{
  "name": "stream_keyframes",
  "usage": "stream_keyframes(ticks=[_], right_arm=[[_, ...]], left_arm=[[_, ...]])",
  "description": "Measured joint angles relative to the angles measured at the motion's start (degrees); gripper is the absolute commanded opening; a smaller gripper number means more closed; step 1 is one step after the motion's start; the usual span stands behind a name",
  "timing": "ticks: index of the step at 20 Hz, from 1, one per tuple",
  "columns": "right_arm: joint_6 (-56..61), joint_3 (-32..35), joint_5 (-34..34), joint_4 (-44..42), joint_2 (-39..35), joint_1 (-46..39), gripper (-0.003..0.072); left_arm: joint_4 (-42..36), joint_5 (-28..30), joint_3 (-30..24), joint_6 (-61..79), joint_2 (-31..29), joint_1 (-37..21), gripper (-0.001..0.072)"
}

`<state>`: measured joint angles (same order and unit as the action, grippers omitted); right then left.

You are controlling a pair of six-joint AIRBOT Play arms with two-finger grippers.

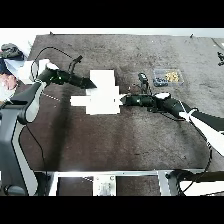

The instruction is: Fold the box and place the chain.

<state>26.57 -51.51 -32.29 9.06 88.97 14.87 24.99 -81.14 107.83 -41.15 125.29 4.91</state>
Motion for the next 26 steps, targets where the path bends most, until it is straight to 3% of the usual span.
stream_keyframes(ticks=[1, 6, 7, 11, 12, 14, 17, 18, 19, 26], right_arm=[[0.0, 0.0, 0.0, 0.0, 0.0, 0.0, 0.0009], [0.0, 0.0, -0.1, 0.2, 0.0, 0.0, 0.0009], [0.0, 0.0, -0.1, 0.2, 0.0, 0.0, 0.0009], [0.0, 0.0, -0.1, 0.2, 0.0, 0.0, 0.0009], [0.0, 0.0, -0.1, 0.2, 0.0, 0.0, 0.0009], [0.0, 0.0, -0.1, 0.2, 0.0, 0.0, 0.0009], [0.0, 0.0, 0.0, 0.2, 0.0, 0.0, 0.001], [0.0, 0.0, 0.0, 0.2, 0.0, 0.0, 0.0119], [0.0, 0.0, 0.0, 0.2, 0.0, 0.0, 0.0385], [0.0, 0.0, -5.5, 3.0, -1.9, -5.7, 0.041]], left_arm=[[-0.2, -0.2, 0.0, 0.1, 0.1, 0.1, 0.0339], [1.1, -1.8, 0.0, 0.6, 0.4, 0.3, 0.0337], [1.8, -2.3, 0.0, 0.6, 0.4, 0.4, 0.0259], [3.1, -3.2, 0.0, 1.0, 0.4, 0.4, 0.0231], [3.3, -3.4, 0.0, 1.2, 0.4, 0.4, 0.0182], [3.4, -3.4, 0.0, 1.9, 0.4, 0.4, 0.001], [2.4, -3.9, 0.1, 4.4, 0.4, 0.4, 0.0012], [2.3, -3.9, 0.0, 5.5, 0.4, 0.4, 0.0012], [2.1, -3.8, 0.0, 6.8, 0.4, 0.4, 0.0012], [1.6, -3.6, 0.0, 17.0, 0.4, 0.4, 0.0012]])
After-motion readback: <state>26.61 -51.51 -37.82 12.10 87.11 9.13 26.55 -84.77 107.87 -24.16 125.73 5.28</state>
